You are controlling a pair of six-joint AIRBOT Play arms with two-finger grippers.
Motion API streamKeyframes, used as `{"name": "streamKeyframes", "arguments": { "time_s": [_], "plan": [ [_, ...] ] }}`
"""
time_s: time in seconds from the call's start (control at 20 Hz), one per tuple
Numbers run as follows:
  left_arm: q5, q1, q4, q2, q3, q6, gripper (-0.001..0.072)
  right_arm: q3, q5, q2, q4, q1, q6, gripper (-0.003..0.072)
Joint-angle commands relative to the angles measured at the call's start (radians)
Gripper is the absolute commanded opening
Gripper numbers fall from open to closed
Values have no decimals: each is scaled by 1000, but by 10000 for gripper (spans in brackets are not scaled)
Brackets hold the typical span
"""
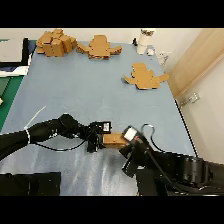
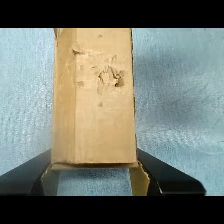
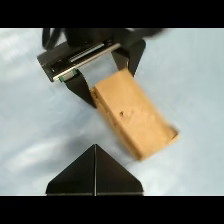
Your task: Fold the box.
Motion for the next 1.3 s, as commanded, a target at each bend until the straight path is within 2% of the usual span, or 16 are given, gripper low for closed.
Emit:
{"name": "streamKeyframes", "arguments": {
  "time_s": [0.0, 0.1, 0.15, 0.2, 0.3, 0.45, 0.6, 0.8, 1.0, 1.25],
  "plan": [
    [0, 0, 0, 0, 1, 0, 529, -105, 100, 139, 89, 0, 545, 2],
    [0, 0, 0, 0, 1, 0, 529, -217, 348, 185, 7, 0, 839, 2],
    [0, 0, 0, 0, 1, 0, 529, -270, 456, 191, -95, -4, 1024, 1],
    [0, 0, 0, 0, 1, 0, 529, -311, 515, 188, -203, -14, 1210, 2],
    [0, 0, 0, 0, 1, 0, 529, -355, 589, 159, -463, -41, 1511, 2],
    [0, 0, 0, 0, 1, 0, 529, -355, 599, 85, -717, -77, 1757, 2],
    [0, 0, 0, 0, 1, 0, 529, -354, 666, -4, -831, -101, 1887, 1],
    [0, 0, 0, 0, 1, 0, 529, -344, 693, -89, -864, -102, 1909, 2],
    [0, 0, 0, 0, 1, 0, 529, -327, 690, -101, -877, -103, 1909, 1],
    [0, 0, 0, 0, 1, 0, 529, -312, 748, -100, -882, -102, 1909, 1]
  ]
}}
